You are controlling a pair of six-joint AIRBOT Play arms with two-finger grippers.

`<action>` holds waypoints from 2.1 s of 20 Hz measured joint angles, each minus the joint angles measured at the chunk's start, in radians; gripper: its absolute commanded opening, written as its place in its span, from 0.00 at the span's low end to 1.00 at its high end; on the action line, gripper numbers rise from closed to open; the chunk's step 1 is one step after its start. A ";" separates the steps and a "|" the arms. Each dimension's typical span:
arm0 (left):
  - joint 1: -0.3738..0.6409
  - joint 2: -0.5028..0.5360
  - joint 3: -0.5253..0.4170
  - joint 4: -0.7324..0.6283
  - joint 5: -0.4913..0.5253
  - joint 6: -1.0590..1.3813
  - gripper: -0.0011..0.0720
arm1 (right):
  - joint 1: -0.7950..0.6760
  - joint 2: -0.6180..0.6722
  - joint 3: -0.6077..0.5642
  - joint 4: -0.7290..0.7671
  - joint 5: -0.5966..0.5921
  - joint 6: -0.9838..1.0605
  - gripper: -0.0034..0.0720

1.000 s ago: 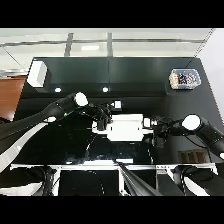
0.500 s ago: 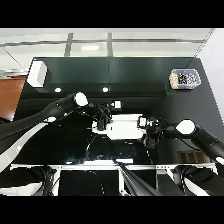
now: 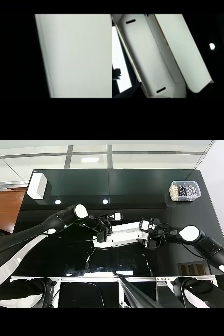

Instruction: Fold the box and place the chain.

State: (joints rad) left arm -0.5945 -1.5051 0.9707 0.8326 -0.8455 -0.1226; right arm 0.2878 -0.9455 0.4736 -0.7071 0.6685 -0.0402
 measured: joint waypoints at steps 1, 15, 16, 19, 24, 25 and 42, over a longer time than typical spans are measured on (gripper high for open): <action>0.000 0.000 0.000 0.000 -0.001 0.000 0.05 | -0.006 0.000 0.001 0.000 -0.001 -0.005 0.90; 0.000 0.000 0.000 0.000 -0.007 0.003 0.05 | -0.021 0.000 0.005 -0.003 0.045 -0.021 0.90; 0.000 0.000 0.000 0.000 -0.009 0.006 0.05 | -0.021 0.000 0.005 -0.002 0.048 -0.021 0.90; 0.000 0.000 0.000 0.006 -0.031 0.028 0.05 | -0.021 0.000 0.005 -0.003 0.057 -0.023 0.90; 0.001 0.003 0.002 0.020 -0.049 0.044 0.05 | -0.021 0.004 0.006 -0.003 0.064 -0.023 0.90; 0.001 0.003 0.002 0.021 -0.051 0.045 0.05 | -0.021 0.006 0.007 -0.003 0.064 -0.023 0.90; 0.001 0.003 0.002 0.026 -0.052 0.050 0.05 | -0.073 -0.045 0.013 0.133 0.085 -0.160 0.90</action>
State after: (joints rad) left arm -0.5934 -1.5017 0.9726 0.8585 -0.8978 -0.0723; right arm 0.2150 -0.9905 0.4866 -0.5739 0.7536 -0.2001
